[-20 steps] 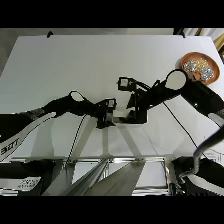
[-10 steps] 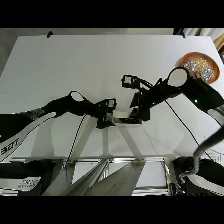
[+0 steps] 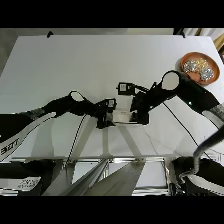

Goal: Fold the box and place the chain.

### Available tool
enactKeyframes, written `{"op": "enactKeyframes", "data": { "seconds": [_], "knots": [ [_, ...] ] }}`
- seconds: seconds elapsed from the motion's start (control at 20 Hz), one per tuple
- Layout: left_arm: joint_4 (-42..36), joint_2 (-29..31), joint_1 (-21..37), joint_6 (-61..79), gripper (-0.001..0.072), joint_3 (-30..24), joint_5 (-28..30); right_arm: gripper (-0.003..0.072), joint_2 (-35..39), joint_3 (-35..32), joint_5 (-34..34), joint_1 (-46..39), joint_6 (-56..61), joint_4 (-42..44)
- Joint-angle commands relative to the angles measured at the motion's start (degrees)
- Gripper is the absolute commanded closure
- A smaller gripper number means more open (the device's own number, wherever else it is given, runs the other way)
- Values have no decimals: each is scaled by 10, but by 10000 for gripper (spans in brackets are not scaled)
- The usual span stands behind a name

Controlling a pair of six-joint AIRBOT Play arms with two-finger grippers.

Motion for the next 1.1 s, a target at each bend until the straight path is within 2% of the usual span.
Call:
{"op": "enactKeyframes", "data": {
  "seconds": [0.0, 0.9, 1.05],
  "knots": [
    [0, 0, 0, 0, 502, 0, 0, 239, 0, -7, -9, 19, 6, -25],
    [0, 0, 0, 0, 502, 0, 0, 240, -1, -46, -85, 53, 36, -78],
    [0, 0, 0, 0, 502, 0, 0, 273, -1, -59, -92, 53, 36, -78]
  ]
}}
